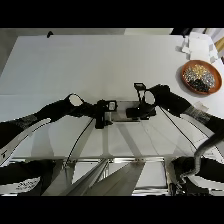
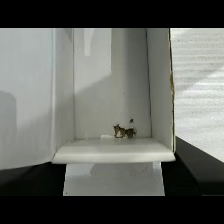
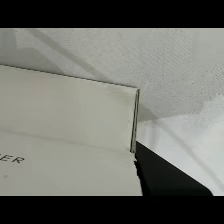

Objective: Fold the box and place the chain.

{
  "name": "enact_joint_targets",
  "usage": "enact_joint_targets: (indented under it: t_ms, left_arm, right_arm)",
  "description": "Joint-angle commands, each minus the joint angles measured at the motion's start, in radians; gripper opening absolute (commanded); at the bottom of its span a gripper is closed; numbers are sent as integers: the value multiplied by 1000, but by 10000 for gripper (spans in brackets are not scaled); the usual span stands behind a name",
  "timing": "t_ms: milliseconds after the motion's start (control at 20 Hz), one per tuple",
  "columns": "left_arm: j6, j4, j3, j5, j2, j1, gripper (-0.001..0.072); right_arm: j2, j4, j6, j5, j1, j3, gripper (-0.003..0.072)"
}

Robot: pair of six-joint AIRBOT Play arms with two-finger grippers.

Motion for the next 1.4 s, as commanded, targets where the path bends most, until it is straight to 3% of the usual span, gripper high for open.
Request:
enact_joint_targets:
  t_ms: [0, 100, 250, 350, 900, 1150, 1350]
  left_arm:
    - [2, 0, 0, 0, 0, -1, 13]
    - [2, 0, 0, 0, 0, 0, 13]
    - [2, 0, 0, 0, 0, 0, 13]
    - [2, 0, 0, 0, 0, 0, 13]
    - [2, 0, 0, 0, 0, -1, 13]
    - [2, 0, 0, 0, 0, 0, 13]
    - [2, 0, 0, 0, 0, -1, 13]
  right_arm:
    - [-2, -1, 5, -3, 9, 1, 192]
    - [-6, -10, 5, -1, 21, 1, 15]
    - [-7, -18, 30, -2, 24, 0, 20]
    - [-7, -22, 31, -2, 24, 0, 203]
    - [-7, -125, 232, 1, 34, 0, 189]
    - [-13, -137, 223, 2, 53, 0, 45]
    - [-16, -145, 199, 7, 59, 0, 19]
